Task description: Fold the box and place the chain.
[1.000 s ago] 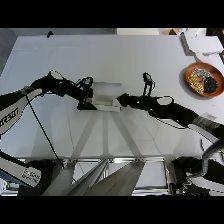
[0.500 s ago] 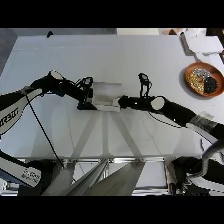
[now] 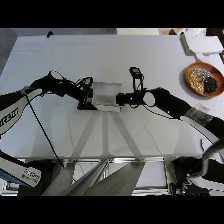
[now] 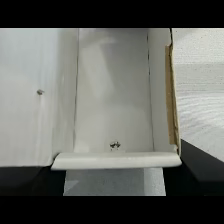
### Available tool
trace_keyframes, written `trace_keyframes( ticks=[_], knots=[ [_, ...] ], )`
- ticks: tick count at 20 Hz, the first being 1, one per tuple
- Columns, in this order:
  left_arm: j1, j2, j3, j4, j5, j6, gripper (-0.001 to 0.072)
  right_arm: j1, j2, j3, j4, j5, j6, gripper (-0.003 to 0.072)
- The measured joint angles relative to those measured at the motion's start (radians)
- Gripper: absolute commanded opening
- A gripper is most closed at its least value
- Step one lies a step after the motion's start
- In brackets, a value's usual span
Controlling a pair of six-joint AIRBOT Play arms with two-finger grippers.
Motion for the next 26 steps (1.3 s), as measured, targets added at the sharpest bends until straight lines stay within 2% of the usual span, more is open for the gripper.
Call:
trace_keyframes(
  ticks=[5,10,15,19,21,24,26],
  knots=[
    [0.0,0.0,0.0,0.0,0.0,0.0,0.0274,0.045,-0.028,0.035,-0.198,0.093,0.204,0.0455],
    [-0.001,0.0,0.0,0.0,0.001,0.0,0.0274,0.098,-0.101,0.109,-0.331,0.209,0.332,0.0456],
    [0.0,0.0,0.0,0.0,-0.001,0.0,0.0274,0.132,-0.166,0.216,-0.371,0.257,0.38,0.0452],
    [0.0,0.0,0.0,0.0,-0.001,0.0,0.0274,0.14,-0.2,0.254,-0.381,0.264,0.472,0.0395],
    [0.0,0.0,0.0,0.0,-0.001,0.0,0.0274,0.143,-0.214,0.26,-0.381,0.266,0.523,0.039],
    [0.0,0.0,0.0,0.0,-0.001,0.0,0.0274,0.143,-0.234,0.265,-0.404,0.267,0.603,0.0317],
    [0.0,0.0,0.0,0.0,0.0,0.0,0.0274,0.143,-0.246,0.266,-0.418,0.266,0.636,0.0024]
  ],
)
